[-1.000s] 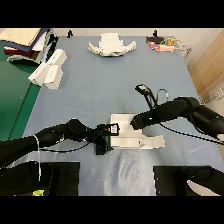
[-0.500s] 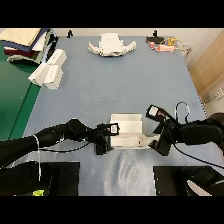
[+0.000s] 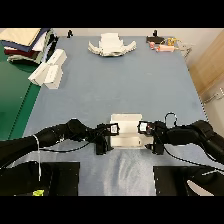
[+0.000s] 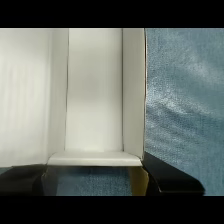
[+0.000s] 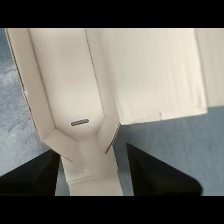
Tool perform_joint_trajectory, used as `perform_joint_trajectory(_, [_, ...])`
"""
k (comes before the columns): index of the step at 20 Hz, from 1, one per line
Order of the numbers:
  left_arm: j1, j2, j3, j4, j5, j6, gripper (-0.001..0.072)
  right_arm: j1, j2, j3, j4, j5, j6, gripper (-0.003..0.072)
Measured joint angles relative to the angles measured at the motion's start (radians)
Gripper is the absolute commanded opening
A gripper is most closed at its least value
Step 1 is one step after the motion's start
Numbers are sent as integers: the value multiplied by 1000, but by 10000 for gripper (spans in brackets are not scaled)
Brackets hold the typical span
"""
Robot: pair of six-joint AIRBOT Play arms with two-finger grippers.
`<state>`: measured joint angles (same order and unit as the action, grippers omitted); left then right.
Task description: Fold the box.
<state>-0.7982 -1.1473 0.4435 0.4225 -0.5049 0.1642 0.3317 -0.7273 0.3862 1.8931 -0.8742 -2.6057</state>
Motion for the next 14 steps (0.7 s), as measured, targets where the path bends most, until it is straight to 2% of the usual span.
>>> perform_joint_trajectory(1, [0,0,0,0,0,0,388,0,-8,-1,19,8,-13,575])
perform_joint_trajectory(2, [0,0,0,0,0,0,388,0,-15,-3,36,14,-27,541])
perform_joint_trajectory(3, [0,0,0,0,1,0,388,0,-19,-3,50,21,-42,400])
perform_joint_trajectory(4, [0,0,0,0,2,0,388,0,-23,-4,63,23,-53,345])
perform_joint_trajectory(5, [0,0,0,0,2,0,388,0,-26,-5,75,27,-63,327])
perform_joint_trajectory(6, [0,0,0,0,2,0,388,0,-27,-5,87,29,-72,248])
perform_joint_trajectory(8, [0,0,0,0,2,0,388,1,-30,-5,116,32,-80,150])
perform_joint_trajectory(14, [0,0,0,1,1,1,388,46,-37,-5,162,47,-90,166])
